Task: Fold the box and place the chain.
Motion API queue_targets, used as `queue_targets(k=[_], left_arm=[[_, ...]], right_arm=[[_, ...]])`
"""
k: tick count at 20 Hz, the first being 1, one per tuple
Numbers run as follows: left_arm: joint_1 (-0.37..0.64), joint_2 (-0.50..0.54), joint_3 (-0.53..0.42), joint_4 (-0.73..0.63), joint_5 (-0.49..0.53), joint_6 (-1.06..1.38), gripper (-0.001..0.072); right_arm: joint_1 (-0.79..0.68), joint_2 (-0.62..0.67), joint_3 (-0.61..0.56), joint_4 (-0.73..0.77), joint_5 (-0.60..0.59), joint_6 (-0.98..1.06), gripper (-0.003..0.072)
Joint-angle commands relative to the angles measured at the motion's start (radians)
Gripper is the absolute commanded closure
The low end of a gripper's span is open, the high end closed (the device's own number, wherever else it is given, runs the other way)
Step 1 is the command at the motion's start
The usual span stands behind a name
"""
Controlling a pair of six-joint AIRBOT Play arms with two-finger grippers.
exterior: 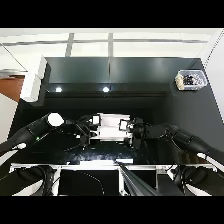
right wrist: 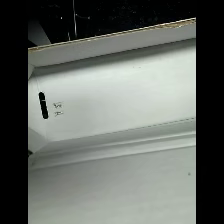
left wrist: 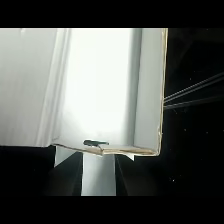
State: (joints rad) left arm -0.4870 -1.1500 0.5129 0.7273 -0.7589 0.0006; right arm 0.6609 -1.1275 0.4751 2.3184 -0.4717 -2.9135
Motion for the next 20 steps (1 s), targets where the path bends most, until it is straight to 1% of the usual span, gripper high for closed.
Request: queue_targets(k=[1, 4, 6, 9, 16, 20], left_arm=[[-0.001, -0.001, 0.000, -0.021, 0.000, 0.001, 0.0471], [-0.001, -0.003, 0.000, -0.076, 0.001, 0.045, 0.0474], [-0.009, -0.004, 0.000, -0.113, 0.010, 0.085, 0.0489], [-0.029, -0.004, 0.000, -0.115, 0.051, 0.085, 0.0489], [-0.039, -0.008, 0.000, -0.112, 0.048, 0.085, 0.0488], [-0.073, -0.024, -0.001, -0.110, 0.059, 0.086, 0.0489]], right_arm=[[0.000, 0.000, 0.000, 0.000, 0.000, 0.000, 0.0220], [0.000, 0.000, 0.000, 0.000, 0.000, 0.000, 0.0220], [0.000, 0.000, 0.000, 0.000, 0.000, 0.000, 0.0220], [0.001, 0.000, 0.000, 0.000, 0.000, 0.000, 0.0220], [0.001, 0.000, 0.000, 0.000, 0.000, 0.000, 0.0220], [0.001, 0.000, 0.000, 0.000, 0.000, 0.000, 0.0219]])
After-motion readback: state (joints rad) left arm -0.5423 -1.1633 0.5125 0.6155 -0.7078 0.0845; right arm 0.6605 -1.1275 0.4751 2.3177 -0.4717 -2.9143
